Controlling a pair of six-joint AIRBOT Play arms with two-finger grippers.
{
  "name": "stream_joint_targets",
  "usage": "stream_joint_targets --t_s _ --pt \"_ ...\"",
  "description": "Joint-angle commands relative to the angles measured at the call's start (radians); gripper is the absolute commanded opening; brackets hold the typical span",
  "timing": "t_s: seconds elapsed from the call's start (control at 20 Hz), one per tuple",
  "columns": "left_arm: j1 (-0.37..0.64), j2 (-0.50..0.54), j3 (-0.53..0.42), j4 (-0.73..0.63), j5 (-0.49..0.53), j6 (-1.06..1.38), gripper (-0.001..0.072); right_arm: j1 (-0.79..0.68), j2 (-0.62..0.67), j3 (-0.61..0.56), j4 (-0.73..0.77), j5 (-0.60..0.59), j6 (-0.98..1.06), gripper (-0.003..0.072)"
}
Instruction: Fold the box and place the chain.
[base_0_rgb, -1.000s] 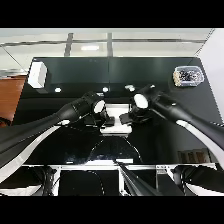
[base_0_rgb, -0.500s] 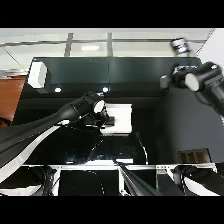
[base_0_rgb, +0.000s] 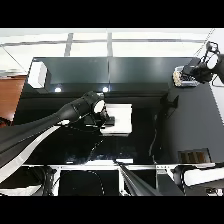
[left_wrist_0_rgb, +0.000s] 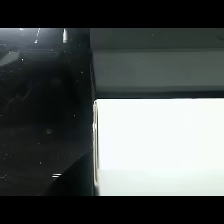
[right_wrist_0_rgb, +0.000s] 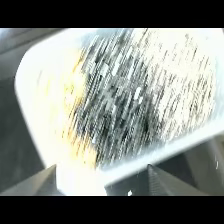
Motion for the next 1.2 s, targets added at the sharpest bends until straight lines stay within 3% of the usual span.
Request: stream_joint_targets --t_s 0.0,0.15,0.45,0.55,0.65,0.85,1.15 --pt "0.001 0.000 0.000 -0.001 -0.004 0.001 0.0029 -0.053 -0.194 0.262 0.065 0.160 0.007 0.0556" --pt "0.001 0.000 0.000 -0.005 -0.005 0.000 0.0029 -0.068 -0.275 0.357 0.067 0.201 0.029 0.0556" --pt "0.001 0.000 0.000 -0.002 -0.004 0.000 0.0029 -0.068 -0.329 0.359 0.077 0.193 0.022 0.0556" --pt "0.001 0.000 0.000 -0.005 -0.005 0.000 0.0029 -0.068 -0.340 0.359 0.148 0.194 -0.071 0.0535" --pt "0.001 0.000 0.000 -0.004 -0.004 0.000 0.0029 -0.066 -0.334 0.360 0.151 0.196 -0.088 0.0094" --pt "0.001 0.000 0.000 -0.005 -0.004 0.000 0.0029 -0.067 -0.277 0.367 0.097 0.202 -0.092 0.0016" --pt "0.001 0.000 0.000 -0.005 -0.004 0.000 0.0029 -0.069 -0.108 0.367 0.086 0.233 -0.211 0.0015"
